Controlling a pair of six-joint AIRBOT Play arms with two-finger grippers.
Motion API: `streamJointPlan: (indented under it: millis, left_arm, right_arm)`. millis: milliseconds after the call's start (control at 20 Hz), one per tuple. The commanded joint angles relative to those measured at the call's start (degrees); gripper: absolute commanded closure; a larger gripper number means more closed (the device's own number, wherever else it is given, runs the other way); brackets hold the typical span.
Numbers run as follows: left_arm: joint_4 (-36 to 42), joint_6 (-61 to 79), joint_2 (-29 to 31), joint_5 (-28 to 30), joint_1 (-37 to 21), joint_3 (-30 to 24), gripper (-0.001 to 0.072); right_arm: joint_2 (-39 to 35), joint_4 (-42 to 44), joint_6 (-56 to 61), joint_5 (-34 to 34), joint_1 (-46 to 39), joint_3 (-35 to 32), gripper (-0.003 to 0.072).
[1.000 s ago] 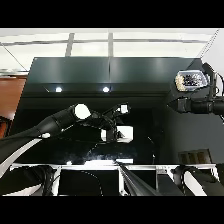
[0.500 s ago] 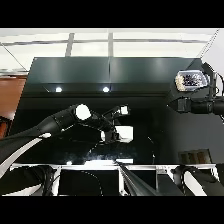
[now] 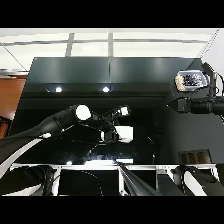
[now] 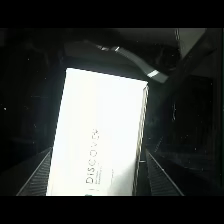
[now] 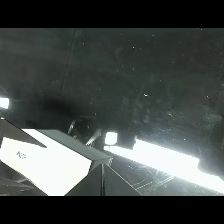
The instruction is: Fold the box and place the chain.
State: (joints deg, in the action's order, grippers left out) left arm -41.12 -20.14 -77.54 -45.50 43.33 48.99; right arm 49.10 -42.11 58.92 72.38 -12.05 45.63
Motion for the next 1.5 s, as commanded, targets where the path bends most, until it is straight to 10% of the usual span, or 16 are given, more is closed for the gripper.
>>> streamJointPlan:
  millis: [0,1000,1150,1450]
  left_arm:
    - [-0.42,-0.02,-0.02,0.0,0.02,0.07,0.0]
    - [-9.51,-0.04,-3.5,5.27,4.44,0.07,0.0008]
    - [-12.41,-4.52,-3.23,4.55,4.13,0.55,0.0399]
    - [-31.43,-30.1,-0.9,-3.04,-15.02,4.94,0.0404]
  right_arm:
    - [-0.04,0.02,-0.02,0.02,-0.02,0.04,0.0677]
    - [-0.02,0.04,0.7,-0.17,-0.02,-0.42,0.0677]
    - [-0.02,0.04,0.72,-0.2,-0.02,-0.42,0.0677]
    - [-0.02,0.09,1.97,-0.17,-0.02,-0.42,0.0677]
